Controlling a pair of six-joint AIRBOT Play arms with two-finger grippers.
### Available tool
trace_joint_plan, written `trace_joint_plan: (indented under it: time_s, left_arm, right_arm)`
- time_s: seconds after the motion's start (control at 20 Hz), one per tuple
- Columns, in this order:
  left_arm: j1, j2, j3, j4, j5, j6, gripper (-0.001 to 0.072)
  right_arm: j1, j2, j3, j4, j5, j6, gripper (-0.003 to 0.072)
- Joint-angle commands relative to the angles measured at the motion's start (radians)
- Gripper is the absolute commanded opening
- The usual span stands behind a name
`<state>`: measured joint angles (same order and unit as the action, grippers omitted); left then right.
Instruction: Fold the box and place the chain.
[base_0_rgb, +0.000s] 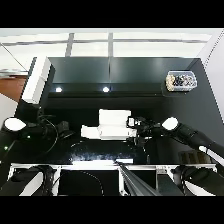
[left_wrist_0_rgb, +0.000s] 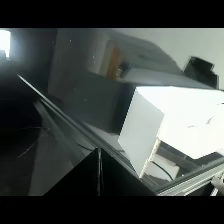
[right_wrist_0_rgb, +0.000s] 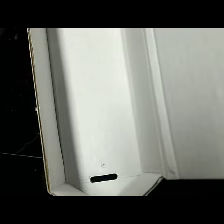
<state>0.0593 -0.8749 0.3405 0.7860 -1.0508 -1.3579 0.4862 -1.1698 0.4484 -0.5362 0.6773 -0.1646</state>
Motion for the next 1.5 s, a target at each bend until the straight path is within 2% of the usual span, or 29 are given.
trace_joint_plan:
  time_s: [0.0,0.2,0.45,0.6,0.75,0.95,1.2,1.35,1.45]
  left_arm:
    - [-0.087,-0.064,-0.041,-0.095,0.085,0.058,0.003]
    - [-0.193,-0.146,-0.041,-0.215,0.163,0.102,0.0029]
    - [-0.285,-0.167,-0.035,-0.235,0.213,0.103,0.004]
    - [-0.284,-0.165,-0.01,-0.246,0.187,0.13,0.0307]
    - [-0.285,-0.165,0.034,-0.245,0.153,0.135,0.0633]
    - [-0.285,-0.165,0.074,-0.249,0.109,0.14,0.0644]
    - [-0.288,-0.165,0.078,-0.252,0.099,0.143,0.0644]
    - [-0.346,-0.166,0.078,-0.252,0.138,0.147,0.0643]
    - [-0.424,-0.166,0.079,-0.252,0.211,0.145,0.0634]
  right_arm:
    - [0.001,0.0,0.0,0.0,0.0,0.0,0.0471]
    - [0.001,0.0,0.0,0.0,0.0,0.0,0.047]
    - [0.001,0.0,0.0,0.0,0.0,0.0,0.0471]
    - [0.001,0.0,0.0,0.0,0.0,0.0,0.0471]
    - [0.001,0.0,0.0,0.0,0.0,0.0,0.0471]
    - [0.001,0.0,0.0,0.0,0.0,0.0,0.0471]
    - [0.001,0.0,0.0,0.0,0.0,0.0,0.0471]
    - [0.001,0.0,0.0,0.0,0.0,0.0,0.0471]
    - [0.001,0.0,0.0,0.0,0.0,0.0,0.0471]
